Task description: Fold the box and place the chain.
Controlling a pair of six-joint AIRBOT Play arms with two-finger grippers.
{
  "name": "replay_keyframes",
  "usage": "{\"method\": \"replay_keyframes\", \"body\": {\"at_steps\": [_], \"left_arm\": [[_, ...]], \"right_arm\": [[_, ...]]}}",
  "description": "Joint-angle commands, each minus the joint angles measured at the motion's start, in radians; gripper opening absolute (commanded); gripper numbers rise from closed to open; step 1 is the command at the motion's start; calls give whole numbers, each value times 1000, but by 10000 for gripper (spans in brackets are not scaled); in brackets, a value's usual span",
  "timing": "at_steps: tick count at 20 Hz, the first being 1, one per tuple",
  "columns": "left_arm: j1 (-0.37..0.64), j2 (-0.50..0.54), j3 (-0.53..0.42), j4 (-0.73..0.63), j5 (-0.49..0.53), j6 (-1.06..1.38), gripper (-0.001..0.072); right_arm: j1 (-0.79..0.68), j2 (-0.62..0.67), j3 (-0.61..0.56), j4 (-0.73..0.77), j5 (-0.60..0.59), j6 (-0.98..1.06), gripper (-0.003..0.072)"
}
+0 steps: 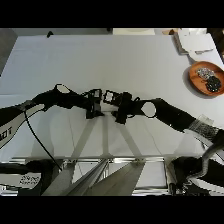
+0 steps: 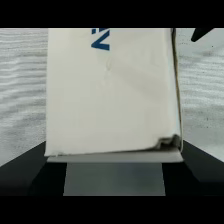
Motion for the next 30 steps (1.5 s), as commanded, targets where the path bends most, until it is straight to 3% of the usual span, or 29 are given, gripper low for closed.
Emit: {"method": "replay_keyframes", "body": {"at_steps": [1,11,12,14,15,19,21,23,30], "left_arm": [[1,0,0,2,0,4,212],[1,0,0,2,0,4,212],[1,0,0,2,0,4,212],[1,0,0,2,0,4,212],[1,0,0,2,0,4,212],[1,0,0,2,0,4,212],[1,0,0,2,0,4,212],[1,0,0,2,0,4,212],[1,0,0,2,0,4,212]], "right_arm": [[1,11,0,-8,-9,-1,440],[-1,142,0,-3,-50,7,427],[-4,143,0,16,-50,57,381],[-25,143,0,86,-50,190,88],[-42,140,0,145,-50,248,9],[-82,65,0,398,-40,371,7],[-82,5,0,486,36,422,7],[-75,-49,0,497,90,439,8],[-75,-99,0,471,63,452,9]]}}
